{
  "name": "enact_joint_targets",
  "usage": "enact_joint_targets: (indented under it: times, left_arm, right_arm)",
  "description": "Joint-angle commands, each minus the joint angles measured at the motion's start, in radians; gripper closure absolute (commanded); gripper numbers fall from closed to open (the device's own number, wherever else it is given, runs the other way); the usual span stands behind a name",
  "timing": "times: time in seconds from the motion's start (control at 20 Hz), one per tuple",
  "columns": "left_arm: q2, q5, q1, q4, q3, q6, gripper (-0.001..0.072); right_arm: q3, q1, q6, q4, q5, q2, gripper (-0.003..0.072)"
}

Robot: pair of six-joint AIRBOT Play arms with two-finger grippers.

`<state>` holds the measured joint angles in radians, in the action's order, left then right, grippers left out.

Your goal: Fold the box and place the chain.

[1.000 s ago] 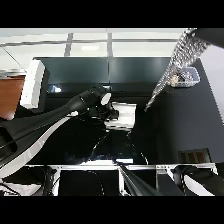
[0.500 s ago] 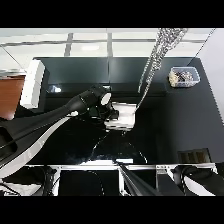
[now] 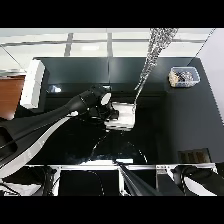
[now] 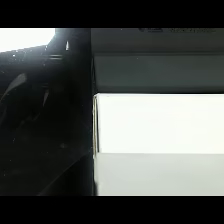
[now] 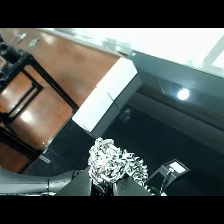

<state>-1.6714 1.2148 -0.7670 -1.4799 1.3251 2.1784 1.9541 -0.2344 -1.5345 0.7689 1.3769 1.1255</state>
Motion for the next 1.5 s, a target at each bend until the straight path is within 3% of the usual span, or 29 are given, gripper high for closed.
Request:
enact_joint_targets:
  times: [0.0, 0.65, 0.9, 1.1, 1.45]
  left_arm:
    - [0.000, 0.000, 0.001, 0.000, 0.000, 0.000, 0.0683]
    - [0.000, 0.002, 0.001, 0.000, 0.000, 0.000, 0.0683]
    - [0.000, 0.002, 0.001, 0.000, 0.000, 0.000, 0.0683]
    - [0.000, 0.002, 0.001, 0.000, 0.000, 0.000, 0.0683]
    - [0.000, 0.001, 0.001, 0.000, 0.000, 0.000, 0.0683]
  right_arm:
    - [0.000, -0.001, -0.002, 0.003, 0.008, 0.002, 0.0670]
    - [-0.143, -0.124, -0.029, 0.074, 0.050, 0.002, 0.0670]
    - [-0.149, -0.137, -0.037, 0.161, 0.182, 0.002, 0.0670]
    - [-0.222, -0.156, -0.044, 0.187, 0.265, 0.001, 0.0670]
    - [-0.403, -0.180, -0.044, 0.182, 0.161, 0.001, 0.0670]
